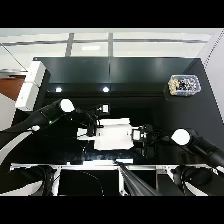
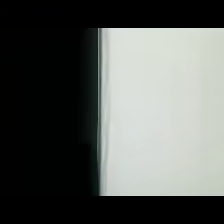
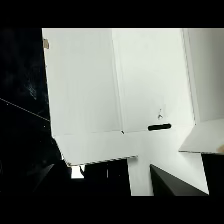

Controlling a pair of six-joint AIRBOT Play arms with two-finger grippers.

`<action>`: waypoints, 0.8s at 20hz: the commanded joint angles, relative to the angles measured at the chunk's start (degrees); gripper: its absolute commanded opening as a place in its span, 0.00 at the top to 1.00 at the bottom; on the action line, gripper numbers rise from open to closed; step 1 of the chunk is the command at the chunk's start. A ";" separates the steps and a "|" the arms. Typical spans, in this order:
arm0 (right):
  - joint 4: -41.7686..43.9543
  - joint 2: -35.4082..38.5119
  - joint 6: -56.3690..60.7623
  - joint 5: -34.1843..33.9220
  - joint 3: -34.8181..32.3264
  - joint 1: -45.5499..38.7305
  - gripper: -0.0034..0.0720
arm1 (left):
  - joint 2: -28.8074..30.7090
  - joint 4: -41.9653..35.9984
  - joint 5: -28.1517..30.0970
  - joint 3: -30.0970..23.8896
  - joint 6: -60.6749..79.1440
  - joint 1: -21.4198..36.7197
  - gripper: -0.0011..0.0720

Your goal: Fold the box and place the chain.

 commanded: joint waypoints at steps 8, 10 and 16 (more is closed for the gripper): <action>11.54 -4.37 -5.77 -14.71 -0.35 8.37 0.03 | -0.04 -0.04 -0.44 0.00 0.04 0.02 0.95; 11.65 -4.35 -4.70 -15.54 -0.04 8.70 0.03 | -0.04 -0.04 -0.46 0.00 0.04 0.02 0.95; -1.55 -2.38 10.19 -12.52 5.20 6.08 0.03 | -0.02 -0.07 -0.50 0.00 0.02 0.00 0.95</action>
